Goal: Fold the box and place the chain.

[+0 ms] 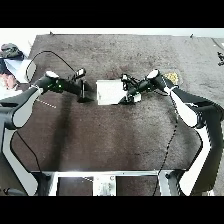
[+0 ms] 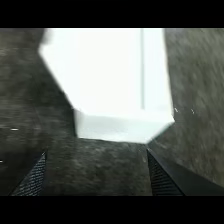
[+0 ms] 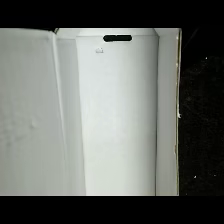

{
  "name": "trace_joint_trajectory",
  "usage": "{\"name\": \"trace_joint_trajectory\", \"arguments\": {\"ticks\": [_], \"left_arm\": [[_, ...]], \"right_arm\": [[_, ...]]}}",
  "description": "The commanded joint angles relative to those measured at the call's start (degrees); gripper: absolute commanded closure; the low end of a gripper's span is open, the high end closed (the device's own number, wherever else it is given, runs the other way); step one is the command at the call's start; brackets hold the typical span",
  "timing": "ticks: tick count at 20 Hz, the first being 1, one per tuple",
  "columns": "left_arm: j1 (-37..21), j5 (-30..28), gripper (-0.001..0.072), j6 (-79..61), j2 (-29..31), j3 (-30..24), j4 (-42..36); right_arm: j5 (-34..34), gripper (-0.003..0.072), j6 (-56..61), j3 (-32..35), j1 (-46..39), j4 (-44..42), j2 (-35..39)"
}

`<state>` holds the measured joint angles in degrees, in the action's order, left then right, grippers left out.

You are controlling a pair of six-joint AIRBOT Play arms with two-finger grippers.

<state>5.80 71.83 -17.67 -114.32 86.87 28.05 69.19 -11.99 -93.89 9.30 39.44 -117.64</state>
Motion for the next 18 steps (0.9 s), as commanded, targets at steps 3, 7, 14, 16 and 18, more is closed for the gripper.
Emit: {"name": "trace_joint_trajectory", "arguments": {"ticks": [3,7,14,16,18], "left_arm": [[0.59,-0.09,-0.0011,-10.88,-0.33,-4.2,-5.86],[0.57,-0.83,-0.0011,-12.96,-0.33,-4.13,-6.67],[2.43,-2.29,-0.0005,-13.97,-0.33,-4.09,-7.67],[2.45,-4.55,-0.0005,-13.86,-0.33,-4.09,-7.65],[2.45,-5.99,-0.0005,-13.86,-0.33,-4.09,-7.02]], "right_arm": [[0.0,0.0222,0.0,-0.02,0.02,-0.02,0.0],[0.02,0.0223,0.0,-0.02,0.04,-0.02,0.0],[-0.02,0.0222,0.0,-0.02,0.02,-0.02,0.0],[0.0,0.0222,0.0,-0.02,0.04,-0.02,0.0],[0.02,0.0222,0.0,-0.02,0.02,-0.02,0.02]]}}
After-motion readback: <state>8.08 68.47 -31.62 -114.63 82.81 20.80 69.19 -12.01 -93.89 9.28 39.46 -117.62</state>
